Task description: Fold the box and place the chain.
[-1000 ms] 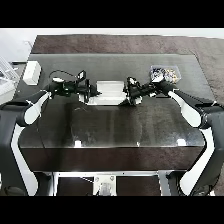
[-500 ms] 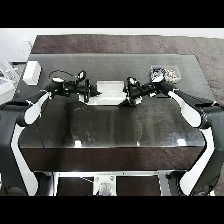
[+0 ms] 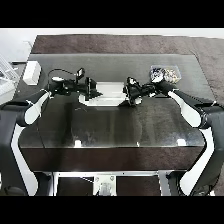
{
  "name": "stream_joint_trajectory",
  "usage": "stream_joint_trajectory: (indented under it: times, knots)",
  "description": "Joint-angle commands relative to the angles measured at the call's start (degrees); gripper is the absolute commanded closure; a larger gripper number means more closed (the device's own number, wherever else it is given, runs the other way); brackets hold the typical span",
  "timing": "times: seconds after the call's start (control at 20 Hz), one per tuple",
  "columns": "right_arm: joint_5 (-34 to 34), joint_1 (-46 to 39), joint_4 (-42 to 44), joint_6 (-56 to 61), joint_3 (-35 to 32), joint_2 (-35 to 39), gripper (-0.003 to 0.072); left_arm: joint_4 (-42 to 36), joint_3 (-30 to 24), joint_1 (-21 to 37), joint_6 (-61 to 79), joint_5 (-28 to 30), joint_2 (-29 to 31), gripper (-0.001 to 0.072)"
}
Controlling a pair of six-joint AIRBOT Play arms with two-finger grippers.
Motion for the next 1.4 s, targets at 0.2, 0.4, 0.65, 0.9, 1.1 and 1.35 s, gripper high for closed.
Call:
stream_joint_trajectory:
  times: [0.2,0.4,0.65,0.9,1.1,1.35]
  knots:
    - [-0.22,0.0,0.09,0.07,0.02,-0.02,0.0102,-0.63,0.68,1.81,-2.67,-3.96,3.34,0.0239]
    - [-0.2,0.0,0.07,0.07,0.02,-0.02,0.0102,-0.59,0.76,6.14,-4.59,-9.33,6.6,0.024]
    - [-0.22,0.0,0.09,0.07,0.02,-0.02,0.0102,2.19,0.76,11.02,-2.84,-17.86,10.49,0.0691]
    - [-0.2,0.0,0.07,0.07,0.02,-0.02,0.0102,3.32,-3.1,9.44,-2.73,-18.05,18.56,0.0696]
    - [-0.22,0.0,0.07,0.07,0.02,-0.02,0.0102,3.37,-14.6,4.61,1.55,-3.02,30.91,0.0696]
    - [-0.2,0.0,0.07,0.07,0.02,-0.02,0.0102,4.42,-23.04,2.38,1.38,3.26,34.86,0.0692]
